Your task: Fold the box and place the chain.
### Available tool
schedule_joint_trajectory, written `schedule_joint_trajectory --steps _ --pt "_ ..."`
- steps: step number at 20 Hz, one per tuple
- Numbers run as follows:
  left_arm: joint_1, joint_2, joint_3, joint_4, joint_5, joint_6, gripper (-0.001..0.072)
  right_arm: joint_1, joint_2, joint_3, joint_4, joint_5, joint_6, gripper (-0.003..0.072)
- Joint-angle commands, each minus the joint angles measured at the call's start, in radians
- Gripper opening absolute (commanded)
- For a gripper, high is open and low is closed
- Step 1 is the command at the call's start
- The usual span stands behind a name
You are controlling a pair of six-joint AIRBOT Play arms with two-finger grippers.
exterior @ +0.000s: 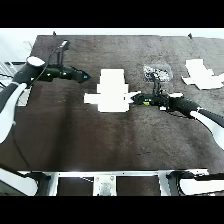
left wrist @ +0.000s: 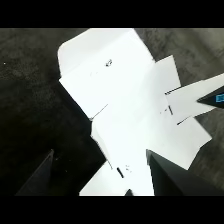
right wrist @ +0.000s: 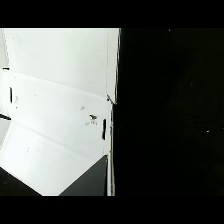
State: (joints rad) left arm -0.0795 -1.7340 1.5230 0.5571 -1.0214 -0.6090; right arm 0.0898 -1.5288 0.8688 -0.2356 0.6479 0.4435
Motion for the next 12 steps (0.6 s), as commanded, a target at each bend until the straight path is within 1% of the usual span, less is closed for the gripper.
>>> schedule_joint_trajectory --steps 1,4,8,10,12 --pt "-0.048 -0.129 0.196 0.17 -0.069 -0.168 0.0707 0.008 0.001 0.0 0.0 -0.005 -0.003 0.0014" --pt "-0.06 -0.226 0.324 0.175 -0.122 -0.214 0.0705 0.017 0.001 -0.001 0.0 -0.004 -0.003 0.0015" --pt "-0.065 -0.358 0.464 0.163 -0.255 -0.251 0.0705 0.023 0.001 -0.001 0.0 -0.005 -0.003 0.0015" --pt "-0.065 -0.407 0.497 0.135 -0.296 -0.254 0.0704 0.023 0.001 -0.001 0.0 -0.005 -0.003 0.0015" --pt "-0.065 -0.44 0.497 0.058 -0.304 -0.232 0.0705 0.023 0.001 -0.002 0.0 -0.005 -0.003 0.0015"
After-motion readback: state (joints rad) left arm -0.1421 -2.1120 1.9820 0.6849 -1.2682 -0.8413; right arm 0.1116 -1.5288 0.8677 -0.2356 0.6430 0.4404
